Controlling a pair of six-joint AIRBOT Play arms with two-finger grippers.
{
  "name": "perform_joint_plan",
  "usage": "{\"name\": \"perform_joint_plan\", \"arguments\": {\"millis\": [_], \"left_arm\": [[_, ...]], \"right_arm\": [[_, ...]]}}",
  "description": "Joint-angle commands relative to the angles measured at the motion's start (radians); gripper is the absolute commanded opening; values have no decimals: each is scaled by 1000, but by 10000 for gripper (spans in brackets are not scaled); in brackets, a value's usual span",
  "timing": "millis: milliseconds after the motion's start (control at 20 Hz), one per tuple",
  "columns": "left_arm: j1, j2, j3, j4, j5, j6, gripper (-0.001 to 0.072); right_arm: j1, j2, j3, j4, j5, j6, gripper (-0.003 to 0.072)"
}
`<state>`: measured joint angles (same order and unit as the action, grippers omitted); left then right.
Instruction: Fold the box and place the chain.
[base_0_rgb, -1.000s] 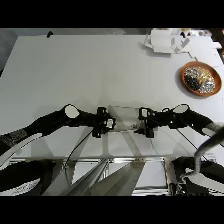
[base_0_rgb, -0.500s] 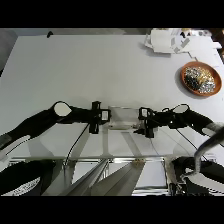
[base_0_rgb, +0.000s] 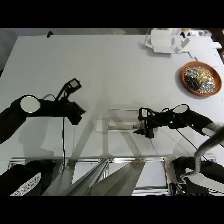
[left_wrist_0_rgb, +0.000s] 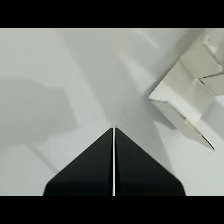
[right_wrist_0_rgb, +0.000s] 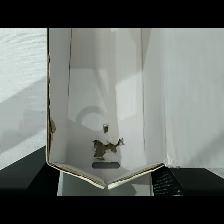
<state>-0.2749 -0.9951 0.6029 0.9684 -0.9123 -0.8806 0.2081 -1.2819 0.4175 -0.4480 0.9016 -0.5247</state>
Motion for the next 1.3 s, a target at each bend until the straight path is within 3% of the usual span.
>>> {"name": "perform_joint_plan", "arguments": {"millis": [0, 300, 500, 900, 1200, 1250], "left_arm": [[42, -43, 0, 1, -68, -362, 3], [-12, -282, 0, -198, -72, -356, 5], [-70, -359, 0, -240, -61, -349, 6], [-120, -347, 1, -344, -72, -257, 6], [-139, -242, 1, -372, -55, -243, 12], [-145, -229, 1, -384, -46, -243, 52]], "right_arm": [[0, 0, 0, 0, 0, 0, 340], [0, 0, 0, 0, 0, 0, 340], [0, 0, 0, 0, 0, 0, 340], [0, 0, 0, 0, 0, 0, 340], [0, 0, 0, 0, 0, 0, 340], [0, 0, 0, 0, 0, 0, 340]]}}
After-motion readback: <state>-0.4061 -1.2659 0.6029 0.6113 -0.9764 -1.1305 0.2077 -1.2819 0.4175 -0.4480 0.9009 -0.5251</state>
